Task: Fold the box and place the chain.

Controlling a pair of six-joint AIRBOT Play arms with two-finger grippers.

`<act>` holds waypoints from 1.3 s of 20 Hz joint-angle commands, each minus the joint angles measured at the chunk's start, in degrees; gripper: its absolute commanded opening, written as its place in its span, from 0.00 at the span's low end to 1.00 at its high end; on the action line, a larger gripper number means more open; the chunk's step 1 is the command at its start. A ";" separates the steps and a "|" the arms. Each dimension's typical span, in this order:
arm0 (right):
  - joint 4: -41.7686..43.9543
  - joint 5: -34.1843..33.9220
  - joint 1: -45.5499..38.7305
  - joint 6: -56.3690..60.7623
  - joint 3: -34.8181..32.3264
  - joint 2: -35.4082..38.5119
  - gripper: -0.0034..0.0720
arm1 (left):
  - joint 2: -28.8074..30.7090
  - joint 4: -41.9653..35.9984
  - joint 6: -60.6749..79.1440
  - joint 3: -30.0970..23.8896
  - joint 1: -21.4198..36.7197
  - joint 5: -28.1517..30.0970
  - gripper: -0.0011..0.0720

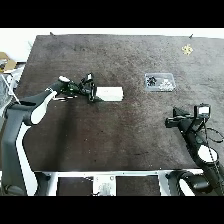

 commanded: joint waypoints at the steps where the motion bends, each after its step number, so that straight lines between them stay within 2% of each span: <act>1: -0.02 -0.07 0.02 0.02 -0.09 0.04 0.05 | 0.02 -0.11 0.00 0.02 0.00 -0.24 0.64; 8: -0.02 -0.07 0.02 0.02 -0.09 0.04 0.05 | 0.02 -0.11 -0.02 0.02 0.00 -0.66 0.64; 9: 0.00 -0.07 0.02 0.02 -0.09 0.04 0.05 | 0.02 -0.15 -0.11 0.02 0.00 -0.66 0.51; 10: -0.02 -0.07 0.02 0.02 -0.09 0.04 0.05 | 0.20 -0.28 -0.04 0.04 0.00 -0.76 0.05; 13: 0.00 -0.07 0.02 0.02 -0.09 0.04 0.05 | 2.25 -3.43 -2.12 0.04 0.42 0.50 0.03; 15: 0.00 -0.07 0.02 0.02 -0.09 0.04 0.05 | 6.43 -5.49 -3.85 0.04 1.38 2.56 0.03; 17: 0.00 -0.07 0.02 0.02 -0.09 0.04 0.05 | 12.22 -5.86 -8.07 0.04 3.21 8.52 0.03; 21: -0.02 -0.07 0.02 0.02 -0.09 0.04 0.05 | 22.62 -4.83 -21.18 0.02 9.27 26.91 0.03; 23: 0.00 -0.07 0.02 0.02 -0.09 0.04 0.05 | 25.24 0.26 -33.14 0.04 13.38 37.57 0.03; 24: -0.02 -0.07 0.02 0.02 -0.09 0.04 0.05 | 25.53 5.27 -41.81 0.37 16.09 40.76 0.03; 26: -0.02 -0.07 0.02 0.02 -0.09 0.04 0.05 | 25.18 16.15 -57.05 0.46 22.01 40.44 0.03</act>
